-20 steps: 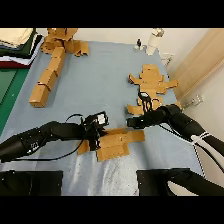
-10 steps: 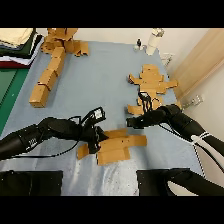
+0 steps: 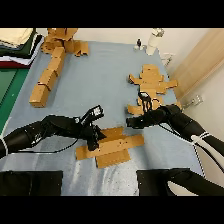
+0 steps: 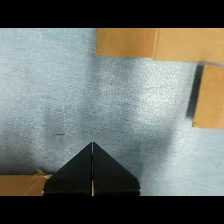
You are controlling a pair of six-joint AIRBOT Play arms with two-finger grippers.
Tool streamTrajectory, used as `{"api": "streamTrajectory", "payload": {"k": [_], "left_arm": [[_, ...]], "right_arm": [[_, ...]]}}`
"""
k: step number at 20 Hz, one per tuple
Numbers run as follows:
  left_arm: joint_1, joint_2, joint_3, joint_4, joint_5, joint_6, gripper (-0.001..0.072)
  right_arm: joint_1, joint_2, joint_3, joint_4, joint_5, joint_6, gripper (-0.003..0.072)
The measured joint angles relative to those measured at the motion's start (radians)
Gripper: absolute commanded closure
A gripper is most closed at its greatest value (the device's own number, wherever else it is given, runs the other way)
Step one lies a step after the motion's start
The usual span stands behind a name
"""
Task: Fold the box.
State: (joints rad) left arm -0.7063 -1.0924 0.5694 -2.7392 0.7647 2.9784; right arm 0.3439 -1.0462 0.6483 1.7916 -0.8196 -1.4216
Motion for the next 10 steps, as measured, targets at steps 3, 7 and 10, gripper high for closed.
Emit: {"api": "streamTrajectory", "payload": {"k": [3, 7, 10], "left_arm": [[-0.026, -0.011, 0.019, 0.026, 0.008, 0.003, 0.0698], [-0.076, -0.016, 0.057, 0.064, 0.014, 0.004, 0.0698], [-0.093, -0.017, 0.083, 0.095, 0.015, 0.004, 0.0699]], "right_arm": [[0.000, 0.000, 0.000, 0.002, 0.000, 0.000, 0.0686], [0.000, 0.000, 0.000, 0.002, 0.001, 0.000, 0.0686], [0.000, 0.000, 0.000, 0.002, 0.002, 0.000, 0.0686]]}}
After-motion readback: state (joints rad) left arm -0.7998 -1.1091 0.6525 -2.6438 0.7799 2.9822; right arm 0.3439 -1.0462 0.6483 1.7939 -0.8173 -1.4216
